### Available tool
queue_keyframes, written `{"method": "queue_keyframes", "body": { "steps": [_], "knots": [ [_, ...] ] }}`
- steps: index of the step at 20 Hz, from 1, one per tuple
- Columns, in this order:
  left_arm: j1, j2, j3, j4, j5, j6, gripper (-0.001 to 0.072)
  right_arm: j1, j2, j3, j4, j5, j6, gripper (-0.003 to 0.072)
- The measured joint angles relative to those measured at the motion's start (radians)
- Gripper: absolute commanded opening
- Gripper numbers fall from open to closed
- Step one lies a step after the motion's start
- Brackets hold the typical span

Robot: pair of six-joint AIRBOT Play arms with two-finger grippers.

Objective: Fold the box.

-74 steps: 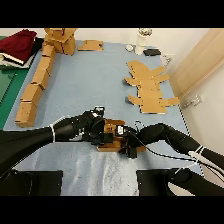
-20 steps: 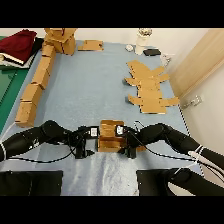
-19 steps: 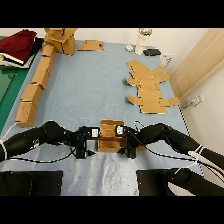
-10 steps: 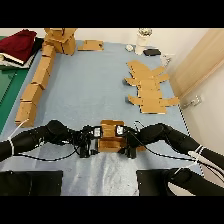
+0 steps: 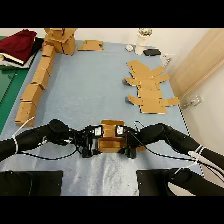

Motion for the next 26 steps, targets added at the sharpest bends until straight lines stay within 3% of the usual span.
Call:
{"method": "queue_keyframes", "body": {
  "steps": [26],
  "knots": [
    [0.013,-0.019,0.046,0.188,-0.031,-0.180,0.0696,0.000,0.000,0.000,0.001,0.001,0.002,0.0508]
  ]
}}
